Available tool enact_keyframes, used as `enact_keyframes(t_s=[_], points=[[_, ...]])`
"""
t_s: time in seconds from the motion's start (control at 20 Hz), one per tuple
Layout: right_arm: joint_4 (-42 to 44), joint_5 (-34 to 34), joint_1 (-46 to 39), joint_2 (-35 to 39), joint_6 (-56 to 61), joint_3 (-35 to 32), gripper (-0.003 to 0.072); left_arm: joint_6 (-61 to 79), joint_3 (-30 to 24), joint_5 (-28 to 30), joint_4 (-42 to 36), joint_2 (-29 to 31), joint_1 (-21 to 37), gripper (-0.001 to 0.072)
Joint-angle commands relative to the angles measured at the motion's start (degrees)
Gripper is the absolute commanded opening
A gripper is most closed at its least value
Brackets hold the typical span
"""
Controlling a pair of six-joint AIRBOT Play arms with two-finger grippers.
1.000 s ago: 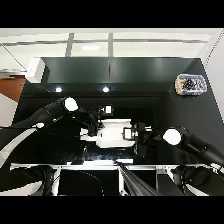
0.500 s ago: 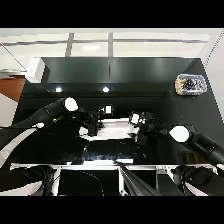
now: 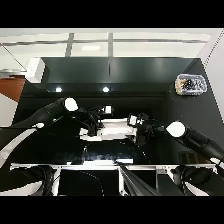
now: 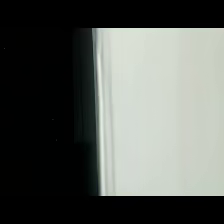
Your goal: Fold the box and place the chain.
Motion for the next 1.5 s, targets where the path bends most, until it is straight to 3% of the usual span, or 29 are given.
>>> enact_keyframes(t_s=[0.0, 0.45, 0.75, 1.45], points=[[2.97, 5.25, -2.21, -0.46, -5.33, 0.02, 0.0705, 0.0, -0.02, -0.07, 0.31, 0.17, -0.02, 0.003], [4.52, 8.15, -1.9, -5.9, -10.88, -0.11, 0.0704, 0.0, -0.02, -0.35, 0.26, 0.17, -0.02, 0.0031], [5.57, 2.58, 1.38, -8.44, -12.04, -0.11, 0.0697, 0.0, -0.02, -0.35, 0.26, 0.17, -0.02, 0.0031], [5.46, 1.33, 1.55, -9.73, -12.0, -0.11, 0.0697, 0.0, -0.02, -0.17, 0.26, 0.17, -0.02, 0.0031]])
